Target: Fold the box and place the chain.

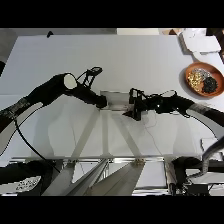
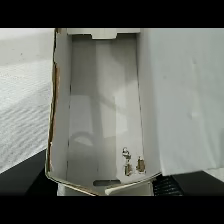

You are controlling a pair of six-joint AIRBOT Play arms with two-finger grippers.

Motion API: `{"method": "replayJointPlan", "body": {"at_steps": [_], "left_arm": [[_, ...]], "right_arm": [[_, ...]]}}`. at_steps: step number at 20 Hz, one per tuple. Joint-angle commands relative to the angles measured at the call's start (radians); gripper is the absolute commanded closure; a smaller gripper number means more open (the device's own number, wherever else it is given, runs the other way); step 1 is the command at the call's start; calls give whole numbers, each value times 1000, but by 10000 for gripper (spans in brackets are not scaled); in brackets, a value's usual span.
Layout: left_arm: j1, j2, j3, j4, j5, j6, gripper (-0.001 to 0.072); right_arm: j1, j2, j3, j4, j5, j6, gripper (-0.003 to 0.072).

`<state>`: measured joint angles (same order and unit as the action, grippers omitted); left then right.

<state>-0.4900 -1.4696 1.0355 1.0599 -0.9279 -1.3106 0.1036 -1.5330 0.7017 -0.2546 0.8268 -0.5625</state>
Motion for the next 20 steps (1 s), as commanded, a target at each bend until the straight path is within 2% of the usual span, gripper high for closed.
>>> {"method": "replayJointPlan", "body": {"at_steps": [1,9,13,17,20], "left_arm": [[-11,-3,6,183,43,-163,156],[-75,-68,10,306,80,-326,157],[-105,-70,10,355,53,-355,157],[-109,-71,19,383,42,-523,157],[-121,-81,60,416,12,-652,156]], "right_arm": [[0,-1,0,0,0,0,171],[0,0,0,0,0,0,171],[0,0,0,0,0,0,171],[0,0,0,0,0,0,171],[0,0,0,0,1,0,171]]}}
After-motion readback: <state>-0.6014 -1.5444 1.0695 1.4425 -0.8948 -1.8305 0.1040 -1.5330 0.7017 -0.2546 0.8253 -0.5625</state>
